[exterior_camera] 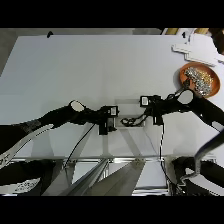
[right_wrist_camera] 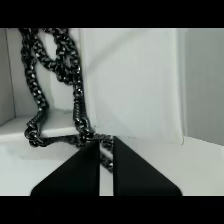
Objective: Fold the box and place the chain.
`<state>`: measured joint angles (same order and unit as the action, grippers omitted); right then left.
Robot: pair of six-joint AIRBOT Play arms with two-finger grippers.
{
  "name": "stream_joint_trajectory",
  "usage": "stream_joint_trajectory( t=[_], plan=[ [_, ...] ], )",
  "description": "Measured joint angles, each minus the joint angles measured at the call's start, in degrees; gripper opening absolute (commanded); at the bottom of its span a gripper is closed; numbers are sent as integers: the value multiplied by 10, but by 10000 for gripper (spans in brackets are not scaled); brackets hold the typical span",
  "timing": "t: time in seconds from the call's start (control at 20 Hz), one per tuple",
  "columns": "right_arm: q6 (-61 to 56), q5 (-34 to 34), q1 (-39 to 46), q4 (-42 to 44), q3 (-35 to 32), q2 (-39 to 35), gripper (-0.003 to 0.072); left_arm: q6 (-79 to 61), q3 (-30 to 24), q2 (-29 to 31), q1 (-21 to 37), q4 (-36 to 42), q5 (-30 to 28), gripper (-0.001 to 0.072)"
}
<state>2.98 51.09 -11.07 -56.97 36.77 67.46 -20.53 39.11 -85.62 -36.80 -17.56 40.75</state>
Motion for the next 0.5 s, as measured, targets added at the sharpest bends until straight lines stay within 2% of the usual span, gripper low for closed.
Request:
stream_joint_trajectory(
  t=[0.15, 0.3, 0.5],
  plan=[
    [-32, -3, 16, -23, 0, -30, 21, 0, 0, 0, 0, 0, 0, 141],
    [-106, -3, 37, -49, 0, -97, 21, 0, 0, 0, 0, 0, 0, 141],
    [-216, 23, 32, -13, 0, -191, 22, 0, 0, 0, 0, 0, 0, 141]
  ],
)
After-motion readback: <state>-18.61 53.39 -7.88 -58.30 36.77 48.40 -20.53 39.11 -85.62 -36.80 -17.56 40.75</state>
